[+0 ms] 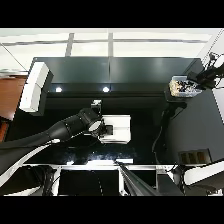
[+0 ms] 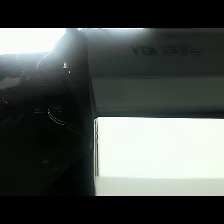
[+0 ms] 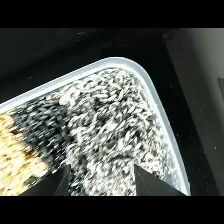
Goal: Fold the box and place the chain.
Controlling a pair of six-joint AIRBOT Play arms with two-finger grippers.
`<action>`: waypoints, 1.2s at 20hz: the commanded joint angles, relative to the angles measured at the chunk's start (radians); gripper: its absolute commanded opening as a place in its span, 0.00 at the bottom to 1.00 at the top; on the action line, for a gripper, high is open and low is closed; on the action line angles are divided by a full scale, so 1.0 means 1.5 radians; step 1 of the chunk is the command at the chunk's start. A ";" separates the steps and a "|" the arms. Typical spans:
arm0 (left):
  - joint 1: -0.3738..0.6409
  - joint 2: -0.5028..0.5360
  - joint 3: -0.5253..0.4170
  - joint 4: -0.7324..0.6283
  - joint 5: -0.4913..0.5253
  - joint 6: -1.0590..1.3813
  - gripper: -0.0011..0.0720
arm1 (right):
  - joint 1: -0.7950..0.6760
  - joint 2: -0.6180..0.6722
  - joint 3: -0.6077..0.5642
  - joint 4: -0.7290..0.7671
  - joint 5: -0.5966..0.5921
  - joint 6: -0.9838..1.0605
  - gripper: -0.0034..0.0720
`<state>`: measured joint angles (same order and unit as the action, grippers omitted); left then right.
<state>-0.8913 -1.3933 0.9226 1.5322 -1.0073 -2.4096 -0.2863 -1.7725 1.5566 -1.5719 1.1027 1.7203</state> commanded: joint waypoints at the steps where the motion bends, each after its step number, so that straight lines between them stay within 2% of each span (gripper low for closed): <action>1: 0.000 0.000 0.001 0.000 -0.001 0.000 0.06 | 0.000 -0.027 0.000 -0.017 -0.011 0.005 0.59; 2: 0.000 0.000 0.001 0.000 0.000 0.000 0.06 | 0.000 -0.031 0.000 -0.017 -0.014 0.005 0.59; 3: 0.000 0.000 0.001 0.000 0.000 0.000 0.06 | 0.000 -0.034 0.000 -0.017 -0.016 0.005 0.47; 6: 0.000 0.000 0.001 0.000 0.000 0.000 0.06 | 0.000 -0.036 0.000 -0.017 -0.020 0.005 0.46; 8: 0.000 0.000 0.001 0.000 0.000 0.000 0.06 | 0.000 -0.036 0.000 -0.015 -0.012 0.005 0.27; 9: 0.000 0.000 0.001 0.000 0.000 0.000 0.06 | 0.000 -0.035 0.001 -0.014 -0.001 0.001 0.08; 13: 0.000 0.000 0.001 0.000 0.000 0.000 0.06 | 0.000 -0.010 0.021 -0.012 0.053 -0.037 0.09; 19: 0.000 0.000 0.001 0.001 0.002 0.000 0.06 | 0.000 0.117 0.027 -0.007 0.042 -0.060 0.09; 24: 0.000 0.000 0.001 0.001 0.003 0.000 0.06 | 0.000 0.240 0.027 0.091 0.045 -0.108 0.08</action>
<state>-0.8913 -1.3933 0.9226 1.5322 -1.0054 -2.4096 -0.2863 -1.5120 1.5970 -1.5246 1.1671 1.6028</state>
